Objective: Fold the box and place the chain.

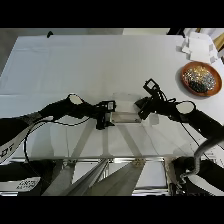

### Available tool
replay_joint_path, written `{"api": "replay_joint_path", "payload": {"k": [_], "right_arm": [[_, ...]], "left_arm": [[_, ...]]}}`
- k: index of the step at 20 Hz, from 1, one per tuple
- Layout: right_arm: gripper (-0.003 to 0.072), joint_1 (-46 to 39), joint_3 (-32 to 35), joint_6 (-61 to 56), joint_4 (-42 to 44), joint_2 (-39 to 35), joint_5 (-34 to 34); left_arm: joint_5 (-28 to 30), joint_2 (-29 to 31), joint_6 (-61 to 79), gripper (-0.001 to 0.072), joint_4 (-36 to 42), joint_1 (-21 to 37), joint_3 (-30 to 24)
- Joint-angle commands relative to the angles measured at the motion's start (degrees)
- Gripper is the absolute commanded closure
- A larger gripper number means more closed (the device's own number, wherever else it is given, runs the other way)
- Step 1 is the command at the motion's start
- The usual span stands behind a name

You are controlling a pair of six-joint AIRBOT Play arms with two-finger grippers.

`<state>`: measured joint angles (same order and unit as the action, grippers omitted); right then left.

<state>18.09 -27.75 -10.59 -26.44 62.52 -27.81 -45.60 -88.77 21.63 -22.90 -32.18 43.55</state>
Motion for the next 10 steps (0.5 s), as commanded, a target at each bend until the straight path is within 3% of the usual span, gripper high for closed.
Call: {"api": "replay_joint_path", "payload": {"k": [1, 4, 6, 10], "right_arm": [[0.0672, 0.1, -0.4, -1.7, -0.7, 0.4, -1.6], [0.0672, -0.5, -1.2, -4.0, -2.9, -3.8, -2.9], [0.0672, -2.6, -2.4, -8.8, -9.9, -7.2, -7.8], [0.0673, -7.0, -2.9, -11.3, -20.7, -12.8, -27.3]], "left_arm": [[-0.1, 0.0, 0.0, 0.0362, 0.0, 0.0, 0.0], [-0.1, 0.0, 0.0, 0.0362, 0.0, 0.0, 0.0], [-0.1, 0.0, 0.0, 0.0362, 0.0, 0.0, 0.0], [-0.1, 0.0, 0.0, 0.0362, 0.0, 0.0, 0.0]]}}
